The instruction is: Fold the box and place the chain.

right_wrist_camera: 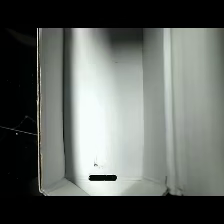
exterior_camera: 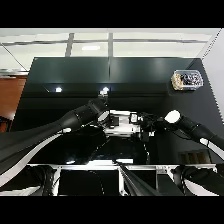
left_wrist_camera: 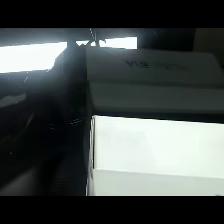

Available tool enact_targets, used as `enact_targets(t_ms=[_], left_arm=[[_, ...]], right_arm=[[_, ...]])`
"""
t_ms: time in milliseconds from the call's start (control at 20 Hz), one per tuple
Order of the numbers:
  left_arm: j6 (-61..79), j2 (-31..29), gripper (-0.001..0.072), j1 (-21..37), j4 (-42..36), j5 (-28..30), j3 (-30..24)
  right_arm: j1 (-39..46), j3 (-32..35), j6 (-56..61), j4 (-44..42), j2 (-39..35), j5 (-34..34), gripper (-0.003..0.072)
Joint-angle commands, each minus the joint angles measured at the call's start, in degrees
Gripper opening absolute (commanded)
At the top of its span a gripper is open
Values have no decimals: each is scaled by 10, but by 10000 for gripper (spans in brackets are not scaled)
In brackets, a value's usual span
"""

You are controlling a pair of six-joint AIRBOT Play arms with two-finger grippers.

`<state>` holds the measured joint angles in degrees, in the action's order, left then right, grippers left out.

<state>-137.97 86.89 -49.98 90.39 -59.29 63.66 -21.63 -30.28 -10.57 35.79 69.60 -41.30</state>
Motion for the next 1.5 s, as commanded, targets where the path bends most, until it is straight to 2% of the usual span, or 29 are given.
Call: enact_targets(t_ms=[0, 50, 100, 150, 300, 350, 400, 550, 750, 900, 1050, 1100, 1150, 1200, 1300, 1350, 1400, 1450], left_arm=[[-2, 1, 273, 0, 0, 3, 0], [-2, 1, 234, 0, 0, 3, 0], [-1, 1, 64, 0, 0, 3, 0], [0, 1, 30, -2, 0, 4, 0], [3, 1, 29, -6, 2, 3, 0], [8, 1, 29, -6, 2, 3, 0], [12, 1, 29, -6, 2, 1, 1], [13, -1, 29, -5, 3, 1, 1], [17, -2, 29, -5, 10, 0, 1], [17, -3, 29, -5, 10, 2, 1], [17, -3, 29, -6, 9, 1, 1], [17, -3, 30, -6, 9, 1, 1], [17, -3, 30, -5, 9, 1, 1], [17, -3, 30, -6, 9, 1, 1], [17, -3, 30, -6, 9, 1, 1], [17, -3, 30, -6, 8, 2, 1], [17, -3, 30, -5, 6, 2, 1], [17, -3, 30, -5, 4, 2, 1]], right_arm=[[0, 0, 0, 0, 0, 0, 471], [0, 0, 0, 0, 0, 0, 471], [0, 0, 0, 0, 0, 0, 471], [0, 0, 0, 0, 0, 0, 471], [0, 0, 2, 0, 0, 0, 479], [0, 0, 17, 0, 0, 0, 649], [0, -1, 32, 4, -2, 1, 709], [12, -3, 95, 52, -35, -17, 709], [52, -4, 119, 123, -113, -91, 703], [56, -3, 107, 121, -110, -91, 702], [34, -3, 49, 77, -97, -62, 691], [26, -3, 40, 75, -92, -47, 533], [19, -3, 40, 77, -89, -33, 456], [16, -3, 40, 77, -87, -27, 412], [16, -3, 42, 74, -86, -24, 389], [16, -3, 46, 68, -86, -26, 180], [16, -2, 55, 49, -85, -25, 129], [16, -1, 59, 25, -82, -27, 127]])
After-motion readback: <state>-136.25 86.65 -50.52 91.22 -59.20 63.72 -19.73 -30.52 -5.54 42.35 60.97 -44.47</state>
